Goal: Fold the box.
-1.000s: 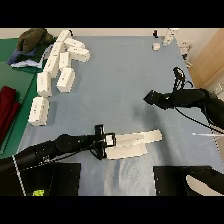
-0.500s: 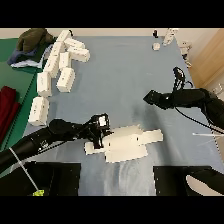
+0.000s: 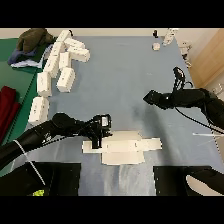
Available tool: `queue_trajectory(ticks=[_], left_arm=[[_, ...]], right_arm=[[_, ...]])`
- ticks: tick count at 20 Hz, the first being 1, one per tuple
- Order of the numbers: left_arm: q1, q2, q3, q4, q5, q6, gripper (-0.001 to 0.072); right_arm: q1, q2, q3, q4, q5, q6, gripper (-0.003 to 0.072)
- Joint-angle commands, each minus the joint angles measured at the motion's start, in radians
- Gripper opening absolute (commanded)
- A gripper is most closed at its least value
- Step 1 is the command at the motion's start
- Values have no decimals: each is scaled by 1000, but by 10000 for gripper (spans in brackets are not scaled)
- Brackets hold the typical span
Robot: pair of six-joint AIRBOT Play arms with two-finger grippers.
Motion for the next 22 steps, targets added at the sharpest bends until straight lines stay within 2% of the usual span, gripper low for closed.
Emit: queue_trajectory(ticks=[1, 4, 12, 13, 14, 16, 17, 18, 21, 22], left_arm=[[1, -4, 3, 43, -42, -17, 14], [1, -4, -4, 46, -75, -17, 14], [2, -4, -28, 46, -79, -17, 14], [2, -4, -28, 46, -80, -17, 15], [2, -4, -28, 46, -79, -17, 14], [2, -4, -28, 45, -79, -16, 14], [2, -4, -28, 46, -80, -16, 14], [2, -4, -28, 45, -80, -16, 14], [2, -4, -28, 45, -80, -16, 14], [2, -4, -28, 45, -80, -16, 14]], right_arm=[[1, -1, 1, 0, 0, 0, 569], [1, -1, 1, 0, -8, 0, 569], [1, 0, 1, 2, -68, 0, 567], [1, 0, 1, 7, -88, 0, 534], [0, 3, 3, 7, -114, 0, 420], [-2, 4, 32, 6, -183, 0, 250], [-2, 4, 54, 6, -225, -2, 44], [-2, 4, 81, 5, -283, -8, 3], [6, 39, 111, -8, -421, -6, 1], [15, 68, 111, -53, -463, 33, 1]])
